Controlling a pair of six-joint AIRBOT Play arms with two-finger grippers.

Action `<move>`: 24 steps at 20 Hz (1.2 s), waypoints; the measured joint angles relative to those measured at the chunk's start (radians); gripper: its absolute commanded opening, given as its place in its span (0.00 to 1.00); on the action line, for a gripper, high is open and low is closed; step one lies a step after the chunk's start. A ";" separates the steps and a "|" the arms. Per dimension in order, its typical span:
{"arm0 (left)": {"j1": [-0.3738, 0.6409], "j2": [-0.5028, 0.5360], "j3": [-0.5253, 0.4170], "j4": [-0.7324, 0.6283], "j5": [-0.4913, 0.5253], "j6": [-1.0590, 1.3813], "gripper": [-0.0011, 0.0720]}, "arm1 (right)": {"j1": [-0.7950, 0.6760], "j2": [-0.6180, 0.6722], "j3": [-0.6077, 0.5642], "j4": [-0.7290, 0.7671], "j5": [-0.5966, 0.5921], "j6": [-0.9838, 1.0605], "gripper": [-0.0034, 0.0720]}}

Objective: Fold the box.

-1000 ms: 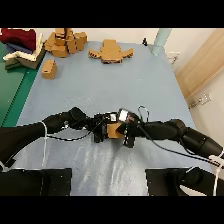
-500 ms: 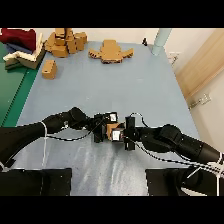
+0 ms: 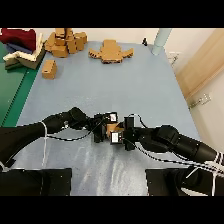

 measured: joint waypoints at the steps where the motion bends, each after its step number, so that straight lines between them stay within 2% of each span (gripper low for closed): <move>1: 0.000 0.000 0.000 0.000 0.000 0.000 0.46 | 0.000 -0.007 0.000 0.000 0.000 0.000 0.71; 12: 0.000 0.000 0.000 0.000 0.000 0.000 0.46 | 0.031 -0.036 0.000 -0.045 -0.003 0.009 0.71; 17: 0.000 0.000 0.000 0.000 0.000 0.000 0.46 | 0.037 -0.043 0.002 -0.156 0.000 0.029 0.68; 18: 0.000 0.000 0.000 0.000 0.000 0.000 0.46 | 0.037 -0.040 0.003 -0.182 0.000 0.041 0.65; 24: 0.000 0.000 0.000 0.000 0.000 0.000 0.46 | 0.079 -0.010 0.006 -0.321 -0.005 0.145 0.65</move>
